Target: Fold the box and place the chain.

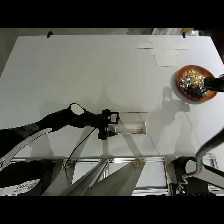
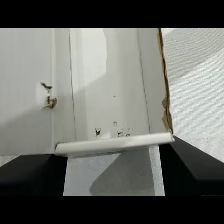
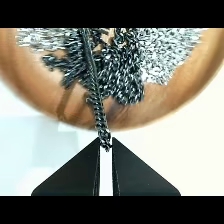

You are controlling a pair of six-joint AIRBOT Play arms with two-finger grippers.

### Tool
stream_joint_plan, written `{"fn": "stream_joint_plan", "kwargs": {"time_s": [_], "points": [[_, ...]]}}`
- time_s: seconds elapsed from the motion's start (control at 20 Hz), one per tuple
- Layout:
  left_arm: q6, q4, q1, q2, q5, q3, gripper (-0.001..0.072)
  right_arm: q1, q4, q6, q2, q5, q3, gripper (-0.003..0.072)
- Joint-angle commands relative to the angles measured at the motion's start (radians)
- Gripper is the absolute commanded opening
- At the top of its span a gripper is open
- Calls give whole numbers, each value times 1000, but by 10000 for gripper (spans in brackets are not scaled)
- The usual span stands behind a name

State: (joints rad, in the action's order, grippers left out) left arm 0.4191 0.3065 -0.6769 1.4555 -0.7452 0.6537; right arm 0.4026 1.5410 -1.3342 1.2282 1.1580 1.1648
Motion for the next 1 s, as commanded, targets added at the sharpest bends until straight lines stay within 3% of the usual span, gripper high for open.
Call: {"fn": "stream_joint_plan", "kwargs": {"time_s": [0.0, 0.2, 0.45, 0.7, 0.95], "points": [[0, 0, 0, 0, 0, 1, 207, -1, -167, 8, -192, 101, 0, 20], [0, 0, 0, 0, 0, 1, 207, -1, -410, 54, -380, 185, 0, 20], [0, 0, 0, 0, 0, 1, 207, -11, -458, 57, -561, 294, 0, 20], [0, 0, 0, 0, 0, 1, 207, -173, -537, 56, -684, 305, 0, 20], [0, 0, 0, 0, 0, 1, 207, -370, -621, 48, -708, 310, -1, 20]]}}
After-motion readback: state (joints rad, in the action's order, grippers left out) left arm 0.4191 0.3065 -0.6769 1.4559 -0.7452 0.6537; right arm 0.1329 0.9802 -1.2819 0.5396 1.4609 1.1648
